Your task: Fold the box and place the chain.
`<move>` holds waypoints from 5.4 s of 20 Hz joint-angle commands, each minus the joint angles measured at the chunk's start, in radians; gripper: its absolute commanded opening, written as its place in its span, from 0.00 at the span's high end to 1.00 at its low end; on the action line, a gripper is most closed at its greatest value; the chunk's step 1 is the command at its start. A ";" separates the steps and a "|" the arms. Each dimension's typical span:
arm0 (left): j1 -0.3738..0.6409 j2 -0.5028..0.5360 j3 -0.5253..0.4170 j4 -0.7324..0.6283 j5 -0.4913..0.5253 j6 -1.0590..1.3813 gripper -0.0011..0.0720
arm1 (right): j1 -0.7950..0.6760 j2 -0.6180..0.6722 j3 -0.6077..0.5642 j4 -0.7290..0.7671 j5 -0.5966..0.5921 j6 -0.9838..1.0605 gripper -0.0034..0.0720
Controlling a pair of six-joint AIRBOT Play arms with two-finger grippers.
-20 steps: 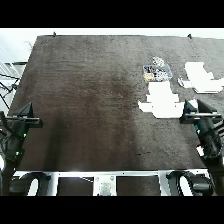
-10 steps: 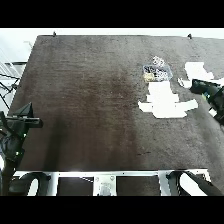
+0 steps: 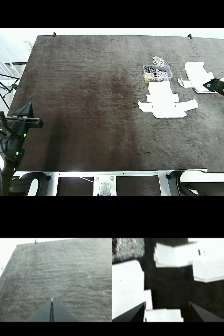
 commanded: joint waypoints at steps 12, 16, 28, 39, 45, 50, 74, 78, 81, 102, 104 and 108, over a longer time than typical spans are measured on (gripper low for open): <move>0.000 0.001 0.000 0.000 0.000 0.000 0.96 | -0.020 -0.398 0.263 -0.052 0.449 -0.039 0.14; 0.000 0.001 0.000 0.000 0.000 0.000 0.96 | -0.009 -0.442 0.262 0.010 0.490 -0.061 0.14; 0.000 0.001 0.000 0.000 0.000 0.000 0.96 | 0.000 -0.487 0.124 0.274 0.626 -0.095 0.94; 0.000 0.001 0.000 0.000 0.000 0.000 0.96 | 0.383 -0.033 -0.399 0.458 0.253 -0.066 0.94; 0.000 0.001 0.000 0.000 0.000 0.000 0.96 | 0.628 0.023 -0.446 0.630 -0.015 -0.055 0.94; 0.000 0.001 0.000 0.000 0.000 0.000 0.96 | 0.815 0.018 -0.445 0.637 -0.293 -0.071 0.94; 0.000 -0.200 0.159 0.004 -0.302 -0.116 0.29 | 0.849 -0.092 -0.389 0.595 -0.325 -0.113 0.94; 0.000 -0.557 0.373 0.009 -0.463 -0.140 0.29 | 0.856 -0.085 -0.394 0.605 -0.332 -0.112 0.94; 0.000 -0.816 0.543 0.024 -0.577 -0.159 0.29 | 0.875 -0.085 -0.405 0.629 -0.355 -0.113 0.94; -0.176 -1.847 1.851 0.826 -1.154 -0.935 0.29 | 0.898 -0.087 -0.443 0.636 -0.412 -0.212 0.94; -0.187 -1.899 1.903 0.802 -1.180 -0.935 0.29 | 0.898 -0.087 -0.443 0.636 -0.415 -0.219 0.94; -0.190 -1.982 1.951 0.697 -1.233 -0.916 0.29 | 0.898 -0.087 -0.444 0.636 -0.420 -0.245 0.94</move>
